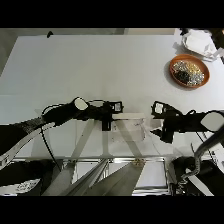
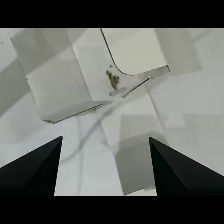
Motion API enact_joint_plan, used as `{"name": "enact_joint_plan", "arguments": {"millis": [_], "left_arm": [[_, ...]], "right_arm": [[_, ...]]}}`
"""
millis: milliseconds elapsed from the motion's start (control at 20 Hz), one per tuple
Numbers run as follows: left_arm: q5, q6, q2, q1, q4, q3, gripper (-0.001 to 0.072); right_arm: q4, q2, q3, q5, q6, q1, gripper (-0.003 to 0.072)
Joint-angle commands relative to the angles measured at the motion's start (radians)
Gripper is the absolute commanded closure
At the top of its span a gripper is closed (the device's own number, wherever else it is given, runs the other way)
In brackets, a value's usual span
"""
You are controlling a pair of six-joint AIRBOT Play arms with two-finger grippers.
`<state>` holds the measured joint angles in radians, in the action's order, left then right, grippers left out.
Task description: Fold the box and place the chain.
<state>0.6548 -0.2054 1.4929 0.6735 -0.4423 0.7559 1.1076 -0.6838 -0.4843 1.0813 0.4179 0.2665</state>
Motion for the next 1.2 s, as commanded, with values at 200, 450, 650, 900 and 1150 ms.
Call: {"name": "enact_joint_plan", "arguments": {"millis": [200,450,650,900,1150], "left_arm": [[0.000,0.000,0.000,0.000,0.000,0.000,0.0697],[0.000,0.000,0.000,0.001,0.000,0.000,0.0697],[0.000,0.000,0.000,0.001,0.000,0.000,0.0697],[0.000,0.000,0.000,0.001,0.000,0.000,0.0697],[0.000,0.000,0.000,0.001,0.000,0.000,0.0697]], "right_arm": [[0.103,0.044,0.180,-0.246,-0.056,0.207,0.0001],[0.104,0.048,0.275,-0.407,-0.041,0.323,0.0001],[0.073,0.047,0.289,-0.444,0.030,0.335,0.0001],[0.064,0.047,0.318,-0.447,0.053,0.335,0.0001],[0.064,0.048,0.318,-0.519,0.056,0.335,0.0001]]}}
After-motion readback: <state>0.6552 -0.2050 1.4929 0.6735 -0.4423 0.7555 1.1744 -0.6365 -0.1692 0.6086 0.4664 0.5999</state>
